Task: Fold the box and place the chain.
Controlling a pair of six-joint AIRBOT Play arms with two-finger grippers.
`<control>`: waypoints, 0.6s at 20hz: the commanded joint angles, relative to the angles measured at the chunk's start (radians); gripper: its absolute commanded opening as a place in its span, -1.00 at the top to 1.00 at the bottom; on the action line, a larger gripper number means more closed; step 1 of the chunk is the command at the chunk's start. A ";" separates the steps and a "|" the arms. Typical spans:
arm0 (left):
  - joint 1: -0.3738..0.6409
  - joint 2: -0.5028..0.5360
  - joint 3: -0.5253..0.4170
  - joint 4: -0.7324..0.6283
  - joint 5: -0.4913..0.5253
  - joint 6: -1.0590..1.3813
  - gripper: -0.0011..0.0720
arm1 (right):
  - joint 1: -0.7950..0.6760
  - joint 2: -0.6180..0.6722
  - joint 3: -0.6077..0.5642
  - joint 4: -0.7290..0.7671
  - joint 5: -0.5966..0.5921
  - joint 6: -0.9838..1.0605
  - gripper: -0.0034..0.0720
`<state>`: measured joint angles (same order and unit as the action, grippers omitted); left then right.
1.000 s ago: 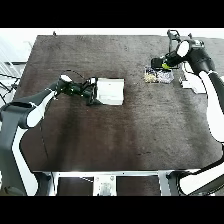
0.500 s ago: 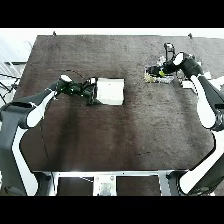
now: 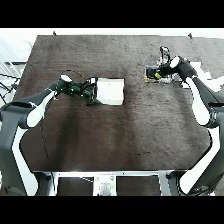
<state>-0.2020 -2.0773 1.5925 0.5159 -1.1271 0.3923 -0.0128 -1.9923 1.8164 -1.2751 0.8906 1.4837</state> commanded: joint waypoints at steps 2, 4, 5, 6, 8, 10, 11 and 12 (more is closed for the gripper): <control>0.000 0.000 0.000 0.000 0.001 0.000 -0.50 | -0.002 -0.002 0.016 -0.005 0.012 -0.004 0.88; 0.000 0.000 0.000 0.000 0.000 0.000 -0.50 | 0.002 0.031 0.031 -0.008 0.022 -0.004 0.88; 0.000 0.000 0.000 0.000 0.000 0.000 -0.50 | 0.006 0.059 0.035 -0.008 0.023 -0.004 0.88; 0.000 0.000 0.000 0.000 0.000 0.000 -0.50 | 0.010 0.087 0.037 -0.009 0.024 -0.004 0.88; 0.000 0.000 0.000 0.000 0.000 0.000 -0.50 | 0.013 0.156 0.037 -0.019 0.030 -0.005 0.88; 0.000 0.000 0.000 0.000 0.000 0.000 -0.50 | 0.018 0.229 0.037 -0.026 0.046 -0.022 0.88; 0.000 0.000 0.000 0.000 0.000 0.000 -0.50 | 0.024 0.274 0.037 -0.027 0.063 -0.035 0.88; 0.000 0.000 0.000 0.000 0.000 0.000 -0.50 | 0.033 0.318 0.037 -0.025 0.076 -0.056 0.88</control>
